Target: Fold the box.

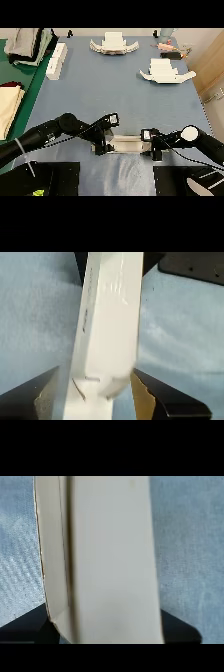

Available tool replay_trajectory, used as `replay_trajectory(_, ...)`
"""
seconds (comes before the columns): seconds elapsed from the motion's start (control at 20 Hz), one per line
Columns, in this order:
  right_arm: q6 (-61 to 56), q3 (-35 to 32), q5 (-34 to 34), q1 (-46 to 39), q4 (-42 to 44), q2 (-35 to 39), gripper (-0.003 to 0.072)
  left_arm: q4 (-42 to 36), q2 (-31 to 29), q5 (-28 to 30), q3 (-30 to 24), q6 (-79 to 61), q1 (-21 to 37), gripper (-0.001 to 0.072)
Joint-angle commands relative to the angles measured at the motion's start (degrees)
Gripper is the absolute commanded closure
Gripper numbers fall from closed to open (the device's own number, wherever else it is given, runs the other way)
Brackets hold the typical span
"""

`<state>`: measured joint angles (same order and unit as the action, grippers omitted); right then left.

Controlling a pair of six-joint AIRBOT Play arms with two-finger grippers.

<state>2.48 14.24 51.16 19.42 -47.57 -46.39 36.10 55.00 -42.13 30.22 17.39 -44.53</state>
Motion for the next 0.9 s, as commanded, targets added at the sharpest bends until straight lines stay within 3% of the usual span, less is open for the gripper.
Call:
replay_trajectory(0.0, -0.02, -0.02, -0.02, -0.04, 0.0, 0.02, 0.0186, 16.79, -8.28, -9.09, 0.09, 24.96, -0.02, 0.0064)
replay_trajectory(0.05, -0.02, -0.02, -0.02, -0.04, 0.0, 0.02, 0.0186, 17.09, -10.97, -11.69, 0.09, 30.56, -0.02, 0.0168)
replay_trajectory(0.15, -0.02, -0.02, -0.02, -0.04, 0.0, 0.02, 0.0186, 13.9, -14.58, -14.71, 0.09, 38.21, -0.63, 0.0691)
replay_trajectory(0.3, 0.0, -0.02, -0.02, -0.02, 0.02, 0.02, 0.0186, 3.61, -13.68, -10.6, 0.09, 45.99, -4.52, 0.0694)
replay_trajectory(0.5, -0.02, -0.02, -0.02, -0.04, 0.02, 0.02, 0.0186, -8.37, -5.75, 4.98, 0.57, 48.65, -9.11, 0.0694)
replay_trajectory(0.65, -0.02, -0.02, -0.02, -0.04, 0.0, 0.04, 0.0186, -15.76, 0.66, 11.34, 4.02, 48.65, -6.1, 0.0693)
replay_trajectory(0.85, -0.02, -0.02, -0.02, -0.04, 0.02, 0.02, 0.0186, -18.29, 6.4, 11.61, 8.52, 50.4, 1.51, 0.0694)
